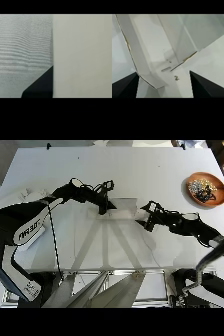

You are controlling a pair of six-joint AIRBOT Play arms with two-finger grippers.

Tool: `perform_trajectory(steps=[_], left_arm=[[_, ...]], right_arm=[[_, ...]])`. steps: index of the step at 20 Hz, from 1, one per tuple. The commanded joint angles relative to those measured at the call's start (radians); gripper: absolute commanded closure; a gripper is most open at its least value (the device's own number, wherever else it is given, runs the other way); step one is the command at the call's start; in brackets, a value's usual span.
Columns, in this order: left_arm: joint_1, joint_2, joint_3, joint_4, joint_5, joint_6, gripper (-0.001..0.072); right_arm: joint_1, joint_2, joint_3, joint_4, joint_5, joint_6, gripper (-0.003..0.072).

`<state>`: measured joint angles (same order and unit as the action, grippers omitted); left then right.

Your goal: Fold the box and place the chain.

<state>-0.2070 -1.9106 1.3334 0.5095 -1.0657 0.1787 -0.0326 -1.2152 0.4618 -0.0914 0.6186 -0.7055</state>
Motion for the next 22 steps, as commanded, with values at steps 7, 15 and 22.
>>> perform_trajectory(steps=[7, 15, 22], left_arm=[[0.0, -0.001, 0.0, 0.0, 0.0, 0.0, 0.07], [-0.001, -0.001, 0.0, 0.0, 0.0, 0.0, 0.07], [-0.001, -0.001, 0.0, 0.0, 0.0, 0.0, 0.07]], right_arm=[[-0.002, -0.169, 0.219, -0.229, 0.147, 0.196, -0.0015], [-0.048, -0.178, 0.255, -0.363, 0.237, 0.299, -0.0015], [-0.065, -0.183, 0.255, -0.393, 0.227, 0.334, -0.0015]])
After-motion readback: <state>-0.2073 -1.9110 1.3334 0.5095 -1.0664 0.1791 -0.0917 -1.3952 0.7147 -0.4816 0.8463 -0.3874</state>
